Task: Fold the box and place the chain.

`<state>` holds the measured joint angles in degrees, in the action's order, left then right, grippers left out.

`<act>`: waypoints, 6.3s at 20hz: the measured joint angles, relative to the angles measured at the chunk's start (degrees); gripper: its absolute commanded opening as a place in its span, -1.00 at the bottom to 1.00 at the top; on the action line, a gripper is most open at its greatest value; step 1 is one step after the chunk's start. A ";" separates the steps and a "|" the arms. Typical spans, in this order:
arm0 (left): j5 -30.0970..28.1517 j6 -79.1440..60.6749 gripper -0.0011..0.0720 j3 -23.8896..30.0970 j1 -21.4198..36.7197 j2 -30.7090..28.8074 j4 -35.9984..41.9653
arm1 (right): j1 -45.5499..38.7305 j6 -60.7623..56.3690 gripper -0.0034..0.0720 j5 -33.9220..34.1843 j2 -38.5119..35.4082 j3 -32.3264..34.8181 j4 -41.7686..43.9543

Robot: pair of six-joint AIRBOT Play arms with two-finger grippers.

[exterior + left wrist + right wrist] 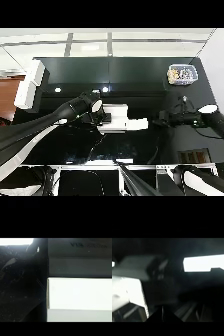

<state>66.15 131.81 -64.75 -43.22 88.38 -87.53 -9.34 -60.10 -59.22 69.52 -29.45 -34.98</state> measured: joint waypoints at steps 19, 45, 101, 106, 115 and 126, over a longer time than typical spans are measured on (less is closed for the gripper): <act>-0.02 0.00 -0.90 0.00 0.00 0.00 0.00 | 17.90 13.38 0.28 -0.72 3.93 -3.21 18.53; -0.07 0.00 -0.90 0.00 0.00 0.00 -0.04 | 43.12 -42.49 -0.12 4.87 8.26 -25.24 -29.53; 0.28 -0.02 -0.90 -0.04 0.00 0.00 -0.11 | 49.42 -58.31 -0.20 -12.11 -0.28 -38.42 -69.48; 0.20 -0.02 -0.90 -0.04 0.00 0.00 -0.09 | 34.21 -58.97 0.93 -0.68 -0.22 -36.54 -84.56; 0.28 -0.02 -0.90 -0.04 0.00 0.00 -0.04 | 4.26 -58.95 0.82 9.20 27.54 -61.86 -63.73; 0.33 0.00 -0.90 -0.02 0.00 0.00 -0.02 | -3.58 -54.66 0.64 -2.97 47.76 -84.32 -57.72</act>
<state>66.48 131.81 -64.77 -43.22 88.38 -87.55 -12.93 -114.76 -62.19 117.27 -113.78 -92.71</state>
